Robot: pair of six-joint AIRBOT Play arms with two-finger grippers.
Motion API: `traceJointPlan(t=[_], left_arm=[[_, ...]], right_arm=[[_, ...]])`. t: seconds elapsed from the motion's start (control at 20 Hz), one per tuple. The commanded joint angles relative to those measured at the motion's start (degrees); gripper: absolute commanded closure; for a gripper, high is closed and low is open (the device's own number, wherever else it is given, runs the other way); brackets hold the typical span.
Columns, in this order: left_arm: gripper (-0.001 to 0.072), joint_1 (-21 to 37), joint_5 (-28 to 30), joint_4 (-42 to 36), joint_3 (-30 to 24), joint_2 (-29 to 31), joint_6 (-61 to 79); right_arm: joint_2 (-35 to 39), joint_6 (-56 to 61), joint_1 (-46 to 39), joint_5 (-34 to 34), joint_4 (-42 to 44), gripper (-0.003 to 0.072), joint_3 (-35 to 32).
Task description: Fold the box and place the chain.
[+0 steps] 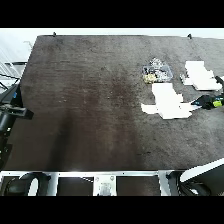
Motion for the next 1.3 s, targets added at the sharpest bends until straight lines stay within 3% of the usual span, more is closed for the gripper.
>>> traceJointPlan(t=[0.0,0.05,0.15,0.25,0.4,0.6,1.0,1.15,1.25], left_arm=[[0.0680,0.02,0.02,0.00,-0.02,0.00,0.02],[0.0680,0.02,0.02,0.00,-0.02,0.00,0.02],[0.0680,0.02,0.02,0.00,-0.02,0.00,0.02],[0.0680,0.02,0.02,0.00,-0.02,0.00,0.02],[0.0680,0.02,0.02,0.00,-0.02,0.00,0.02],[0.0680,0.02,0.02,0.00,-0.02,0.00,0.02],[0.0680,0.02,0.02,0.00,-0.02,0.00,0.02],[0.0680,0.02,0.02,0.00,-0.02,0.00,0.02],[0.0680,0.02,-0.13,-0.17,-0.02,0.00,0.00]], right_arm=[[-1.49,-0.74,0.83,1.11,0.79,0.0193,-1.05],[-1.90,-0.76,1.05,1.14,0.96,0.0200,-1.05],[-2.14,-1.11,1.11,1.16,1.31,0.0393,-1.16],[-2.12,-2.93,0.85,3.28,4.50,0.0675,-1.33],[-1.62,-2.86,0.83,6.29,9.51,0.0677,-3.48],[3.04,-2.86,2.73,4.96,16.55,0.0679,-14.29],[22.36,-2.84,17.53,-12.57,32.65,0.0679,-42.86],[26.49,-2.19,25.77,-20.06,37.13,0.0679,-49.22],[26.80,-2.21,31.85,-24.61,39.30,0.0679,-50.03]])
